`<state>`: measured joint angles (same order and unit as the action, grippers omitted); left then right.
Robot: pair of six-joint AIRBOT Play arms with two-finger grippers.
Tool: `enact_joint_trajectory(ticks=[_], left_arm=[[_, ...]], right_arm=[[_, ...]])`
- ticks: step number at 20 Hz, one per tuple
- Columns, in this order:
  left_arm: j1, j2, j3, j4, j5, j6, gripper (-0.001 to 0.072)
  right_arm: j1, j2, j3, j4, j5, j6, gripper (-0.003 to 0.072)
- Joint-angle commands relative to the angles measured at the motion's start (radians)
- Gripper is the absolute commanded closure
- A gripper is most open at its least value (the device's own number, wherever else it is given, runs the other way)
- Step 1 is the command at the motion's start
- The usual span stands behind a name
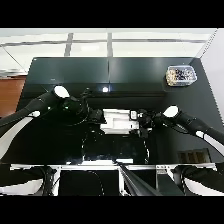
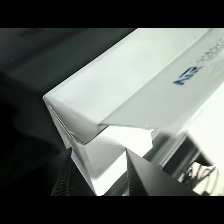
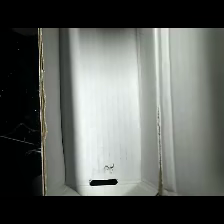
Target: Fold the box and place the chain.
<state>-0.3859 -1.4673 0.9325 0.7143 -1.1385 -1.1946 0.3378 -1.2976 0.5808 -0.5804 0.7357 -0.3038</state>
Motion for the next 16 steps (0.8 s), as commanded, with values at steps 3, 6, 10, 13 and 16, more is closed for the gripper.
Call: enact_joint_trajectory(ticks=[3,6,10,13,16], left_arm=[[-0.091,0.001,0.079,0.22,0.014,-0.23,0.031],[-0.119,0.001,0.08,0.246,0.033,-0.258,0.031],[-0.146,0.001,0.08,0.249,0.06,-0.273,0.031],[-0.16,0.001,0.08,0.255,0.066,-0.282,0.031],[-0.194,0.0,0.082,0.341,0.093,-0.383,0.031]], right_arm=[[0.001,-0.001,0.0,0.0,0.0,0.0,0.053],[0.001,-0.001,0.0,0.0,0.0,0.0,0.053],[0.001,-0.001,0.0,0.0,0.0,0.0,0.053],[0.001,-0.001,0.0,0.0,0.0,0.0,0.053],[0.001,-0.001,0.0,0.0,0.0,0.0,0.053]])
